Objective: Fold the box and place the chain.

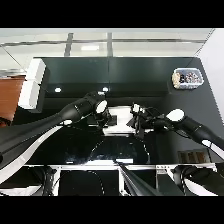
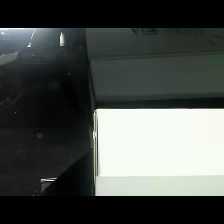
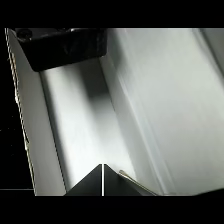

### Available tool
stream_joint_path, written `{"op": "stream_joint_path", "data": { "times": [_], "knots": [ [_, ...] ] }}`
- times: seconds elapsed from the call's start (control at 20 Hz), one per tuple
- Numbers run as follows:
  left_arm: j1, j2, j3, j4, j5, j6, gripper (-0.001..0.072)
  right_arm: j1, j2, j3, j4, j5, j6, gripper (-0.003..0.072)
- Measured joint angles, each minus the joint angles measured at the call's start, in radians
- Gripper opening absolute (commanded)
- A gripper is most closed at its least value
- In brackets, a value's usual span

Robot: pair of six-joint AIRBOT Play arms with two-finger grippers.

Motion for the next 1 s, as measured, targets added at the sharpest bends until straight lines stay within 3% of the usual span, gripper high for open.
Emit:
{"op": "stream_joint_path", "data": {
  "times": [0.25,0.35,0.55,0.75,1.0],
  "knots": [
    [0.003,0.0,0.0,0.003,0.003,0.01,0.0026,-0.142,0.192,0.056,-0.206,0.091,0.286,0.0009],
    [0.003,0.0,0.0,0.003,0.002,0.018,0.0026,-0.25,0.269,0.076,-0.333,0.147,0.472,0.0009],
    [0.003,0.0,0.0,-0.001,0.004,0.022,0.0026,-0.499,0.334,0.019,-0.507,0.136,0.929,0.0009],
    [0.004,0.0,0.0,-0.001,0.009,0.025,0.0026,-0.606,0.301,-0.099,-0.485,0.122,1.154,0.0009],
    [0.004,0.0,0.0,-0.001,0.013,0.025,0.0027,-0.631,0.104,-0.138,-0.327,0.246,1.15,0.0009]
  ]
}}
